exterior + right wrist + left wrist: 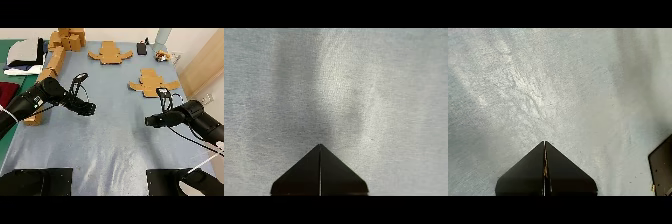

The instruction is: Fold the box.

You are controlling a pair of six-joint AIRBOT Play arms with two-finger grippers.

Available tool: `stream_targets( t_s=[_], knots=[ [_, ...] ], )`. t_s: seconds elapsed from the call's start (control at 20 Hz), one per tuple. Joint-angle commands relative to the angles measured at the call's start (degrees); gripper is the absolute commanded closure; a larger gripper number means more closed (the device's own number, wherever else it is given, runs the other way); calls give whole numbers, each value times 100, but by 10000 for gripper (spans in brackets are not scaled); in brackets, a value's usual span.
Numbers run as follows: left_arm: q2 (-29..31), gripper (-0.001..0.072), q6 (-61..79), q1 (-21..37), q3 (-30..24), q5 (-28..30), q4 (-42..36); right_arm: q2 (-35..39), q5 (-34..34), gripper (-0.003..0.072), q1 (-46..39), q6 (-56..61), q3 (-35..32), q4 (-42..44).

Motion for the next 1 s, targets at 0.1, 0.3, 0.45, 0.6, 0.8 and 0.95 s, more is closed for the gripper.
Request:
stream_targets(
  t_s=[0.1, 0.3, 0.45, 0.6, 0.8, 0.95],
  knots=[
    [-4, 694, 2, -4, 4, 2, 2, 0, 2, 683, 7, 0, 4, 0],
    [-4, 694, 2, -4, 7, 2, 0, 0, 2, 683, 7, 0, 4, 0],
    [-4, 694, 4, -4, 4, 2, 0, 0, 2, 683, 7, 0, 4, 2],
    [-4, 694, 2, -4, 4, 2, 2, -2, 376, 683, 4, 2, 4, -2],
    [-4, 694, 2, -4, 7, 0, 0, 0, 688, 682, 7, 2, 4, 142],
    [-4, 694, 4, -7, 4, 225, -15, -31, 726, 682, 7, 201, 7, 911]
  ],
)
